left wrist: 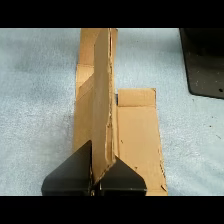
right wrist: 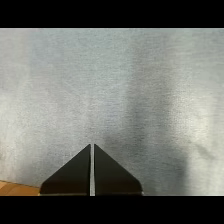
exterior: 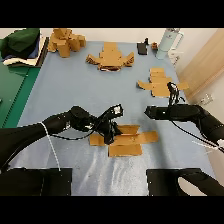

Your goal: Fold the box.

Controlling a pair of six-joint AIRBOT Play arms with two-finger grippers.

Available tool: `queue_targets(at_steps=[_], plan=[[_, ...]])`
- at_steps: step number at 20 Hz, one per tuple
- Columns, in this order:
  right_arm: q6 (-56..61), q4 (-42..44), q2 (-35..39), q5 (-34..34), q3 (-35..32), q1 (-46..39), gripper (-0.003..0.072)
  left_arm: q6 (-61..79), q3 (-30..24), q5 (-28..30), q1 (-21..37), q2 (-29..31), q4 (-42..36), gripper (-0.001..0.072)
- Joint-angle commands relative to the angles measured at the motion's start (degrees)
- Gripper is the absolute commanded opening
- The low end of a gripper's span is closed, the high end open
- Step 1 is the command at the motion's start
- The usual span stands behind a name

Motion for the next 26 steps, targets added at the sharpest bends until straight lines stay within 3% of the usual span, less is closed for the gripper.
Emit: queue_targets(at_steps=[1,4,10,26], plan=[[0.0,0.02,-0.04,0.02,-0.02,0.0,0.0035,0.0,0.02,-0.66,0.66,0.15,0.17,0.0012],[0.0,-0.02,-0.04,0.04,-0.02,0.0,0.0035,-0.26,0.07,-4.94,2.67,1.62,-0.28,0.0013],[0.0,-0.04,-0.04,0.48,-0.02,0.0,0.0035,-0.22,0.07,-7.61,4.09,1.77,-0.28,0.0013],[0.0,-0.22,-0.07,1.99,-0.02,0.0,0.0035,1.46,0.07,-6.64,3.96,-0.68,0.2,0.0013]])
